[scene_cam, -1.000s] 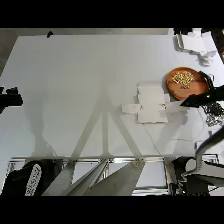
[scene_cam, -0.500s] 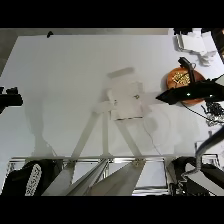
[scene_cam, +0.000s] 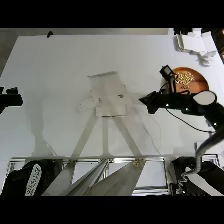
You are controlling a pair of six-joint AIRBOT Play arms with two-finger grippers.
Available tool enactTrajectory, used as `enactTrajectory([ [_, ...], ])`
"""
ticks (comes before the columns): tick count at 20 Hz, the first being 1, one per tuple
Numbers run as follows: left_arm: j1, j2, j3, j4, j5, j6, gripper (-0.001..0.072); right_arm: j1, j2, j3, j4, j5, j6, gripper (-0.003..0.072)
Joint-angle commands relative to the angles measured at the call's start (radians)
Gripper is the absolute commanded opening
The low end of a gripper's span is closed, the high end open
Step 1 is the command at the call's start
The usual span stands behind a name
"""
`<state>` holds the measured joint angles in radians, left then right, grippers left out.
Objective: Fold the box and place the chain.
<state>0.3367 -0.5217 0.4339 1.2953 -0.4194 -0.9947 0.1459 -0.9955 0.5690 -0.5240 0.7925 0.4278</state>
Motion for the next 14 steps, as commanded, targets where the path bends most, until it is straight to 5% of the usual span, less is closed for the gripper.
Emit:
enactTrajectory([
  [1,0.000,0.001,0.000,0.000,0.000,0.000,0.0443,0.056,0.005,-0.130,0.053,-0.222,-0.075,0.0008],
  [6,0.000,0.001,0.000,0.000,0.000,0.000,0.0443,0.121,-0.089,-0.180,0.272,-0.314,-0.206,0.0008],
  [14,0.000,0.001,0.000,0.000,0.000,0.000,0.0443,0.135,-0.076,-0.180,0.317,-0.348,-0.201,0.0008],
])
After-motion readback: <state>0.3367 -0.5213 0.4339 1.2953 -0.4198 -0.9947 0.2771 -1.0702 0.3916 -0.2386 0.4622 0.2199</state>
